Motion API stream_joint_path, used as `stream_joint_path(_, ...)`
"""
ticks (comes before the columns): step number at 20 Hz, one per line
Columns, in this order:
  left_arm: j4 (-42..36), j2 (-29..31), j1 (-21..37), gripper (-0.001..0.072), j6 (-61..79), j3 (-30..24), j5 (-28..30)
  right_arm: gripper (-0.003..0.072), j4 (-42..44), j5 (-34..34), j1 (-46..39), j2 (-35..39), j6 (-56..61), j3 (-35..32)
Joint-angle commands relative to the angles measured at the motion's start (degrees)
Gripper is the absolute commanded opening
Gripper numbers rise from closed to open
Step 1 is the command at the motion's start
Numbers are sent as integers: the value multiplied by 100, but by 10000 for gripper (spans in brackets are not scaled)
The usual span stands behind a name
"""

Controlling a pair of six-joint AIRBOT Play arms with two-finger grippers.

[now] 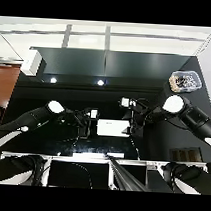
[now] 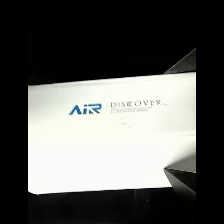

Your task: Fold the box and place the chain.

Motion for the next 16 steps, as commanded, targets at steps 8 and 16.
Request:
stream_joint_path(8, 2, -4, 0, 468, 2, 2, -4, 457, -299, -114, 214, 0, 61, -4)
stream_joint_path(16, 2, -4, 0, 468, 2, 2, -4, 129, -295, -142, 214, 0, 63, -4)
